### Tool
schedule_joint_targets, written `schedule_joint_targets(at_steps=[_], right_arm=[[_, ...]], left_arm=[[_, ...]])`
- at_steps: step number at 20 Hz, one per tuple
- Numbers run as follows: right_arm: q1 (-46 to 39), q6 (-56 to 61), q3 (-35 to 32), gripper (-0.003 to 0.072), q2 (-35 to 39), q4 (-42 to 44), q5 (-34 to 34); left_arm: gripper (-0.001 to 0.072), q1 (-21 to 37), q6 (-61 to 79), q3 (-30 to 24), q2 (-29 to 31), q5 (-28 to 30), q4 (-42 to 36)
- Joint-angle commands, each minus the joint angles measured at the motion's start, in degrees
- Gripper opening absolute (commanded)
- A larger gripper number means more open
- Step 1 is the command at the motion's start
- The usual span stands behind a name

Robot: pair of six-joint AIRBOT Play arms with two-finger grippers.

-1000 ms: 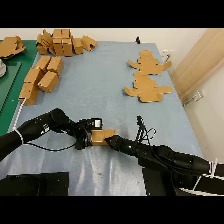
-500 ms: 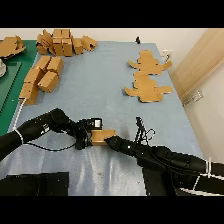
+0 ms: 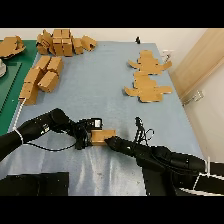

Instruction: Fold the box.

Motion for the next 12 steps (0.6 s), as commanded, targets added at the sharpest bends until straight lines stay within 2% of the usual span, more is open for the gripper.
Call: schedule_joint_targets(at_steps=[1,4,6,9,11,12], right_arm=[[-0.6,-0.3,0.3,0.0003,6.6,-6.3,-1.4],[-6.3,-0.7,0.3,0.0003,15.4,-11.8,-15.6],[-11.6,-0.6,0.3,0.0002,19.8,-15.8,-22.0],[-19.5,-0.4,0.3,0.0003,23.1,-17.2,-24.1],[-22.5,0.8,0.6,0.0003,24.0,-16.9,-24.1],[-23.0,1.9,0.8,0.0003,24.0,-16.9,-24.1]], left_arm=[[0.0532,0.0,0.0,0.0,0.0,0.0,0.0],[0.0532,0.1,0.0,0.0,0.0,0.0,0.0],[0.0532,0.1,0.0,0.0,0.0,0.0,0.0],[0.0532,0.1,0.0,0.0,0.0,0.0,0.0],[0.0533,0.0,2.7,0.1,0.0,2.9,0.0],[0.0687,0.1,3.0,0.3,0.0,4.4,0.1]])
